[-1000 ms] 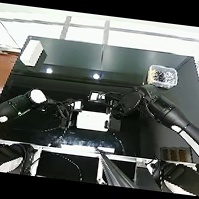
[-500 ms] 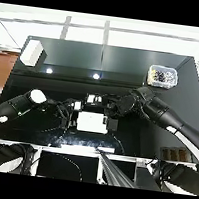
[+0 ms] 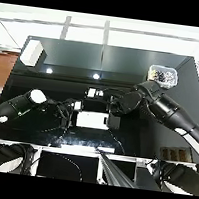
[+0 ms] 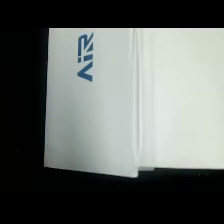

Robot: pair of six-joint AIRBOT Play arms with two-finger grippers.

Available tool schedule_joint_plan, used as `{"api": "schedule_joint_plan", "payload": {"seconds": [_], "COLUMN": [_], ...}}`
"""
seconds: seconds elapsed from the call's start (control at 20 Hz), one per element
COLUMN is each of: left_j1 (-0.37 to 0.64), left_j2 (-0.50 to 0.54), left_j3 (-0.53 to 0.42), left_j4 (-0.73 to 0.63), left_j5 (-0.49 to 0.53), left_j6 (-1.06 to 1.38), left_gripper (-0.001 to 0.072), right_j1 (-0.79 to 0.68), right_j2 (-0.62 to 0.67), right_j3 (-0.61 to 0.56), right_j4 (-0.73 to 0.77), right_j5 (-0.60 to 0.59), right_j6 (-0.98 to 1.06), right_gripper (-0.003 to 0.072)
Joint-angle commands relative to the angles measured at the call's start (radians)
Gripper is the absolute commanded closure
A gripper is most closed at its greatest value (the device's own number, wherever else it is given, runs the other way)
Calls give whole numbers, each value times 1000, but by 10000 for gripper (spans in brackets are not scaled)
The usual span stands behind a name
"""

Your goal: Fold the box and place the chain.

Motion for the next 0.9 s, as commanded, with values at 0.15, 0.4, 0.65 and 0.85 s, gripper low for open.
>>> {"api": "schedule_joint_plan", "payload": {"seconds": [0.15,0.4,0.65,0.85], "left_j1": [0,0,0,0], "left_j2": [0,0,0,0], "left_j3": [0,0,0,0], "left_j4": [0,0,0,0], "left_j5": [0,1,1,1], "left_j6": [1,1,1,1], "left_gripper": [223,223,224,224], "right_j1": [46,57,57,57], "right_j2": [15,14,-21,-46], "right_j3": [-11,-11,-11,-11], "right_j4": [28,9,4,-20], "right_j5": [-68,-37,-5,43], "right_j6": [73,72,72,72], "right_gripper": [-30,-30,-30,-30]}}
